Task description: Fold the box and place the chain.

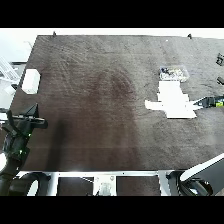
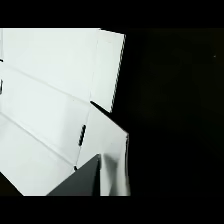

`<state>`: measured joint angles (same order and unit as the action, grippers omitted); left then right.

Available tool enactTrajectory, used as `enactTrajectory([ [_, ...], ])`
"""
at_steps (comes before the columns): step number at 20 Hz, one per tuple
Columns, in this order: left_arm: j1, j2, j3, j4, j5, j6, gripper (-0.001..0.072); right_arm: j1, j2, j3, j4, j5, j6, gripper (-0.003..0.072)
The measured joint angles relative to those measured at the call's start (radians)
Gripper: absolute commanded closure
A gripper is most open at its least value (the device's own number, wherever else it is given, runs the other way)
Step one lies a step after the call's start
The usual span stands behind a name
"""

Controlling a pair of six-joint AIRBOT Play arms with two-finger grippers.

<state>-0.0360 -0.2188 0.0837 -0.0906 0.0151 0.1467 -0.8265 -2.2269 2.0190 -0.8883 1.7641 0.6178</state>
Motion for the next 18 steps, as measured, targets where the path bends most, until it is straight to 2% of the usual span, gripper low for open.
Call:
enactTrajectory([
  [7, 0.000, 0.000, 0.000, 0.000, 0.000, 0.000, 0.0687, 0.017, 0.016, -0.037, 0.155, 0.066, 0.031, 0.0682],
  [12, 0.000, 0.000, 0.000, 0.000, 0.000, 0.000, 0.0687, 0.116, 0.108, -0.222, 0.229, 0.076, 0.051, 0.0684],
  [18, 0.000, 0.000, 0.000, 0.000, 0.000, 0.000, 0.0687, 0.310, 0.234, -0.437, 0.352, 0.056, 0.104, 0.0684],
])
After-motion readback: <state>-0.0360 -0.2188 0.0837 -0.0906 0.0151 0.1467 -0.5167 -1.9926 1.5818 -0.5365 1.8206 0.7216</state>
